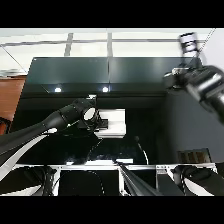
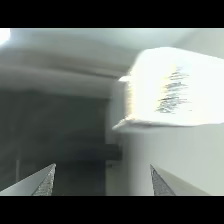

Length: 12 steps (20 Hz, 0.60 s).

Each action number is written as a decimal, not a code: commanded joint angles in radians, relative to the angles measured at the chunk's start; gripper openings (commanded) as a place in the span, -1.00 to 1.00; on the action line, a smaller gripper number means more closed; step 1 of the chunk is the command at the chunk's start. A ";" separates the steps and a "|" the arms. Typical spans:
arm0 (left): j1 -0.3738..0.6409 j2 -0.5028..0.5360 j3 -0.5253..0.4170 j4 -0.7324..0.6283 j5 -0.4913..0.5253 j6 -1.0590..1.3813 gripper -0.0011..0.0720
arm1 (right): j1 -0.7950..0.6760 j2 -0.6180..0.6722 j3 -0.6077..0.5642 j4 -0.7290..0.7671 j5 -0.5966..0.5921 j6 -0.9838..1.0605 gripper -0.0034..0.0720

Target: Fold the box and place the chain.

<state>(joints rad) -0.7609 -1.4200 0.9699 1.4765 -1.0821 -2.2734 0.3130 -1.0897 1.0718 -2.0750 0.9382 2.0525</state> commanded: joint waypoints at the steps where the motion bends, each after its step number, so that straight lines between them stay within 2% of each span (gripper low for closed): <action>1: 0.000 0.000 0.001 0.000 -0.002 0.000 -0.89 | -0.371 -0.147 0.023 0.335 -0.267 -0.004 1.00; 3: 0.000 0.000 0.001 0.000 -0.002 0.000 -0.89 | -0.498 -0.311 0.131 0.649 -0.268 -0.029 1.00; 5: 0.000 0.000 0.001 0.000 -0.002 0.000 -0.89 | -0.550 -0.496 0.321 0.794 -0.130 -0.024 1.00; 7: 0.000 0.000 0.001 0.000 -0.002 0.000 -0.89 | -0.568 -0.666 0.539 0.829 0.074 0.078 0.97; 8: 0.000 0.000 0.001 0.000 -0.002 0.000 -0.89 | -0.567 -0.736 0.635 0.827 0.154 0.110 0.72; 9: 0.000 0.000 0.001 0.000 -0.001 0.000 -0.89 | -0.566 -0.787 0.705 0.826 0.202 0.143 0.71; 12: 0.000 0.000 0.001 0.000 -0.001 0.000 -0.89 | -0.565 -0.835 0.750 0.830 0.175 0.247 0.69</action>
